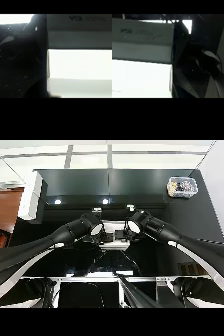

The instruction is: Fold the box and place the chain.

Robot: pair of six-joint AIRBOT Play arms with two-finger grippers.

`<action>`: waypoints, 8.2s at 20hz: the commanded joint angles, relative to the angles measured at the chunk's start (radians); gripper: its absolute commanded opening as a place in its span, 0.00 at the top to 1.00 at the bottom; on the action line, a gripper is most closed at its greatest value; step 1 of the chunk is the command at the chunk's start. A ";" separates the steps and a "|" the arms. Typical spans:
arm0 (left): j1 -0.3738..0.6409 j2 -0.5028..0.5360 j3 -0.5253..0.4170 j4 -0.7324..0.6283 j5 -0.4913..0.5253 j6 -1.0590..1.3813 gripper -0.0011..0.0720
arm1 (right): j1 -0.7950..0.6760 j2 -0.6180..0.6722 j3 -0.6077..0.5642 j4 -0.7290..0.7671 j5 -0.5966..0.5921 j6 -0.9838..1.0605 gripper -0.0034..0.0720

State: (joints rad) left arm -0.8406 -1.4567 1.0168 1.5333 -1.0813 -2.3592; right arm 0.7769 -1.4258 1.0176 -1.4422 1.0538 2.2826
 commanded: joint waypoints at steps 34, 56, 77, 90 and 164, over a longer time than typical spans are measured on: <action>0.001 0.000 0.000 0.000 -0.004 -0.001 0.94 | -0.467 0.453 0.003 -0.697 -0.036 -0.234 0.04; 0.001 0.000 0.000 0.003 -0.002 -0.001 0.94 | -1.027 -0.693 1.075 -0.128 0.157 -0.019 0.02; 0.001 0.000 0.000 0.002 -0.005 -0.001 0.94 | -1.033 -0.248 1.064 0.005 0.354 -0.670 0.94; 0.000 0.000 0.000 0.002 0.000 -0.001 0.94 | -1.038 0.304 1.016 0.513 0.359 -0.751 0.94; 0.000 0.000 0.000 0.000 -0.023 -0.001 0.94 | -0.543 0.536 -0.440 0.481 -0.086 -1.113 0.46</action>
State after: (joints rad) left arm -0.8406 -1.4563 1.0172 1.5330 -1.1049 -2.3608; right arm 0.2562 -0.9417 0.6819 -0.8734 1.0969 1.2942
